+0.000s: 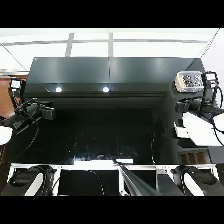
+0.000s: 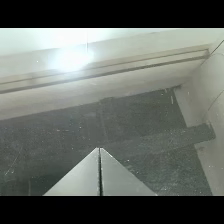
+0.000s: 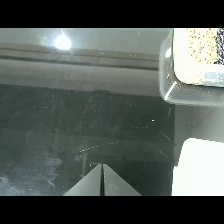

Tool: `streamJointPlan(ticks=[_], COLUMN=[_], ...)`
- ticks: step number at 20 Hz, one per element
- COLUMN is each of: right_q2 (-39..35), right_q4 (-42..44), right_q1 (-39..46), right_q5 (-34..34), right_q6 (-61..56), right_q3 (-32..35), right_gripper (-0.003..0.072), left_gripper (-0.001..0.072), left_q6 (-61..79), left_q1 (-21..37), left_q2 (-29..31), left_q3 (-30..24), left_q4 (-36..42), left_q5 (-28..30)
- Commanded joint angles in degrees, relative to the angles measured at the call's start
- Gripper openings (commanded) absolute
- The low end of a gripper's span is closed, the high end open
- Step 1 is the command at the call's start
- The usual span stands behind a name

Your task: Fold the box and place the chain.

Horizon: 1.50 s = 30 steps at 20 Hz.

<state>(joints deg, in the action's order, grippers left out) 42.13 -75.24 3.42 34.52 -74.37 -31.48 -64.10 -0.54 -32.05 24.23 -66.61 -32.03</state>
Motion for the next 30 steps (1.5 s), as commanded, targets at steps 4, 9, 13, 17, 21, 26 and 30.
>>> streamJointPlan(ticks=[4, 9, 13, 17, 21, 26, 30], right_q2=[0.00, 0.00, 0.48, 4.98, 9.62, 18.21, 31.52], right_q4=[0.02, 3.02, 12.83, 12.20, 12.15, -7.93, -13.25], right_q1=[0.04, 0.02, 0.02, 0.04, 0.87, 20.74, 42.62], right_q5=[0.02, -1.88, -11.91, -19.80, -15.85, 6.54, 28.44], right_q6=[0.00, -0.02, 0.00, 0.02, -0.28, -11.30, -13.14], right_q3=[0.02, 0.02, 0.02, 0.02, -0.26, -15.96, -34.64], right_gripper=[0.0020, 0.0020, 0.0020, 0.0474, 0.0710, 0.0708, 0.0708], left_gripper=[0.0027, 0.0028, 0.0035, 0.0714, 0.0715, 0.0715, 0.0715], left_q6=[-0.13, -1.84, -2.29, -1.79, 5.18, -15.63, -17.33], left_q1=[-0.02, -0.02, -0.02, 0.00, -0.17, -0.13, -0.15], left_q2=[0.02, -0.09, -1.97, -6.86, -9.09, -9.29, -9.27], left_q3=[-0.02, -0.22, -0.33, -0.22, 2.69, 8.55, 8.70], left_q4=[0.09, 12.52, 15.39, 21.53, 12.72, -17.73, -17.53], left_q5=[0.09, 3.58, 8.74, 9.44, 3.06, -13.27, -16.44])
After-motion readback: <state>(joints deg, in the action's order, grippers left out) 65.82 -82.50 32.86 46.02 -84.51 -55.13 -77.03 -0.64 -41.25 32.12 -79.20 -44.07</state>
